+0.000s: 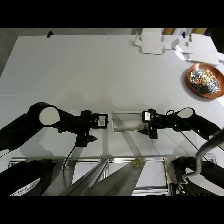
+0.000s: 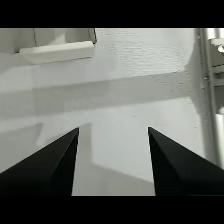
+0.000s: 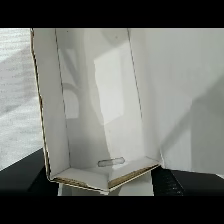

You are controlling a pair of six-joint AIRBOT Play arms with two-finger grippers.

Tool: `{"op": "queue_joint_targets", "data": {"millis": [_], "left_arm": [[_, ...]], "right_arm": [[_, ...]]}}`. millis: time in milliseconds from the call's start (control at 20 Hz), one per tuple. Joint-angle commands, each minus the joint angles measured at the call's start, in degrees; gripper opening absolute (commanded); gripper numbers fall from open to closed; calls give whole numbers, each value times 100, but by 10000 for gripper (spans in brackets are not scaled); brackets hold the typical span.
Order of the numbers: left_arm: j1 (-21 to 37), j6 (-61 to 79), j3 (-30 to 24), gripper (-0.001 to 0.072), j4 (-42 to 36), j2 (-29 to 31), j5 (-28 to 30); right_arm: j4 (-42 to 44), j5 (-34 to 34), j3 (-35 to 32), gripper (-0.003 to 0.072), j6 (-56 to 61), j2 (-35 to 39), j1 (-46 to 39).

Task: Fold the box and place the chain.

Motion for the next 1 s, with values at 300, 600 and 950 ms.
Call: {"op": "queue_joint_targets", "data": {"millis": [300,600,950], "left_arm": [[0,3195,-437,698,-3104,-1611,2138],[-39,3206,-435,700,-3451,-1735,2057],[-140,3932,-437,700,-3871,-1738,1947]], "right_arm": [[0,0,0,268,2,0,-2],[0,0,0,268,0,0,-2],[0,0,-2,268,0,2,-2]]}}
